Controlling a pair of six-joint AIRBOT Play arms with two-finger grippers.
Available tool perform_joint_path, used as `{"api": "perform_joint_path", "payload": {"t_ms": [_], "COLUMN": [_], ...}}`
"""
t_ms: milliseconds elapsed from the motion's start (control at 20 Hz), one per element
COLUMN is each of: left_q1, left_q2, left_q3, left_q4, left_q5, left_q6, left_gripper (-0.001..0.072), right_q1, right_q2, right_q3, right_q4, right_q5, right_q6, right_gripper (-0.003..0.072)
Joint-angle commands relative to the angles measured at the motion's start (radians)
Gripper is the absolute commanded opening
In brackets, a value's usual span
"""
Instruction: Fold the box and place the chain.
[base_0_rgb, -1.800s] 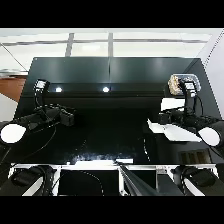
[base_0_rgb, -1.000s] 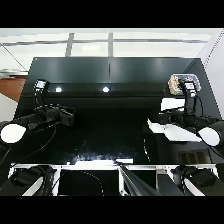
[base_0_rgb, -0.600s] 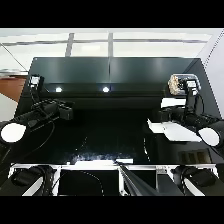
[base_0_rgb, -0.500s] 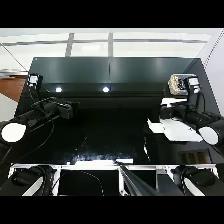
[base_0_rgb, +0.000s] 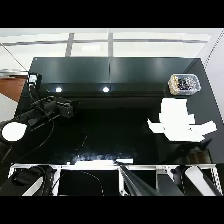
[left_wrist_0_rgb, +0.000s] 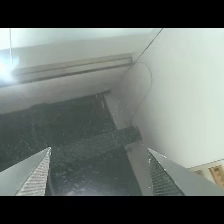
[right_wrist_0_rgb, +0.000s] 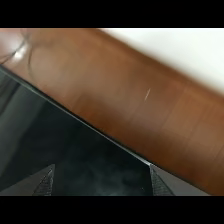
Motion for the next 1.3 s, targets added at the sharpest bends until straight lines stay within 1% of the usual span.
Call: {"api": "perform_joint_path", "payload": {"t_ms": [0,100,150,200,250,300,400,500,550,600,700,800,850,900,950,1000,1050,1150,1250], "left_q1": [0.0,0.0,0.0,0.0,0.0,0.0,0.0,0.0,0.0,0.0,0.0,0.0,0.0,0.0,0.0,0.0,0.0,0.0,0.0], "left_q2": [0.0,0.0,0.0,0.0,0.0,0.0,0.0,0.0,0.0,0.0,0.0,-0.001,-0.001,-0.001,-0.001,-0.001,-0.001,-0.001,-0.001], "left_q3": [0.0,0.0,0.0,0.0,0.0,0.0,0.0,0.0,0.0,0.0,0.0,0.0,0.0,0.0,0.0,0.0,0.0,0.0,0.0], "left_q4": [-0.006,-0.006,-0.006,-0.006,-0.006,-0.007,-0.006,-0.006,-0.006,-0.006,-0.006,-0.006,-0.006,-0.006,-0.006,-0.006,-0.006,-0.006,-0.006], "left_q5": [0.0,0.0,0.0,0.0,0.0,-0.002,-0.003,-0.004,-0.006,-0.007,-0.006,-0.006,-0.006,-0.006,-0.006,-0.006,-0.006,-0.006,-0.006], "left_q6": [0.0,0.0,0.0,0.0,0.0,-0.01,-0.037,-0.037,-0.037,-0.037,-0.036,-0.037,-0.036,-0.036,-0.036,-0.036,-0.036,-0.036,-0.036], "left_gripper": [0.0708,0.0708,0.0708,0.0708,0.0708,0.0708,0.0708,0.0708,0.0708,0.0707,0.0708,0.0707,0.0708,0.0707,0.0708,0.0708,0.0707,0.0707,0.0707], "right_q1": [-0.244,-0.22,-0.202,-0.178,-0.152,-0.118,-0.04,0.025,0.052,0.076,0.108,0.109,0.108,0.108,0.108,0.108,0.109,0.112,0.125], "right_q2": [-0.218,-0.404,-0.479,-0.533,-0.564,-0.588,-0.631,-0.669,-0.684,-0.692,-0.694,-0.694,-0.694,-0.694,-0.693,-0.691,-0.687,-0.668,-0.635], "right_q3": [0.116,0.266,0.327,0.372,0.395,0.412,0.442,0.457,0.462,0.463,0.463,0.463,0.463,0.463,0.463,0.463,0.463,0.463,0.46], "right_q4": [0.521,0.504,0.478,0.467,0.463,0.438,0.329,0.276,0.248,0.199,0.105,0.101,0.103,0.111,0.129,0.162,0.209,0.301,0.363], "right_q5": [0.288,0.639,0.755,0.828,0.853,0.855,0.875,0.901,0.921,0.928,0.911,0.905,0.905,0.905,0.91,0.924,0.939,0.957,0.958], "right_q6": [-0.56,-0.628,-0.621,-0.61,-0.61,-0.612,-0.612,-0.608,-0.602,-0.587,-0.586,-0.583,-0.584,-0.584,-0.584,-0.591,-0.606,-0.629,-0.648], "right_gripper": [0.0703,0.0703,0.0703,0.0703,0.0703,0.0703,0.0703,0.0703,0.0639,0.0529,0.0541,0.054,0.0459,0.0168,0.0017,0.0016,0.0033,0.0034,0.0034]}}
